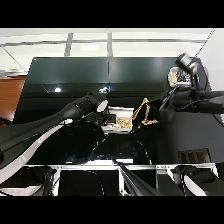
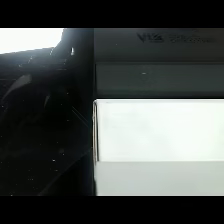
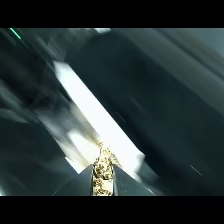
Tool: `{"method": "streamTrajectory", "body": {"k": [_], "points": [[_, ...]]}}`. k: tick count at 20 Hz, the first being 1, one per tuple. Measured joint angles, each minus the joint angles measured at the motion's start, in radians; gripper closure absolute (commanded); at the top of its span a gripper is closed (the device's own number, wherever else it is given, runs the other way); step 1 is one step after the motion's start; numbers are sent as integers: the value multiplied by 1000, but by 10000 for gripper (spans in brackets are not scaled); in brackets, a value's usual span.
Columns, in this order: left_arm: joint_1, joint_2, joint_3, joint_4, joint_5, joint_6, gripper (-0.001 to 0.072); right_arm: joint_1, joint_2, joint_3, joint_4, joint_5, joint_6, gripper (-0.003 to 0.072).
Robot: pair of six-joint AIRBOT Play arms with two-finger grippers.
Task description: Fold the box and place the chain.
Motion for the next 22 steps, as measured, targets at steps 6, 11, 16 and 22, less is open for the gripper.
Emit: {"method": "streamTrajectory", "body": {"k": [6, 11, 16, 22], "points": [[0, 0, 0, 0, 0, 0, 682, 1, 23, 61, 339, -2, 77, 673], [0, 0, 0, 0, 0, 0, 682, 16, 25, 69, 509, -80, 85, 673], [0, 0, 0, 0, 0, 0, 682, 48, 24, 71, 570, -168, 84, 673], [0, 0, 0, 0, 0, 0, 682, 94, -19, 51, 325, -153, 187, 672]]}}
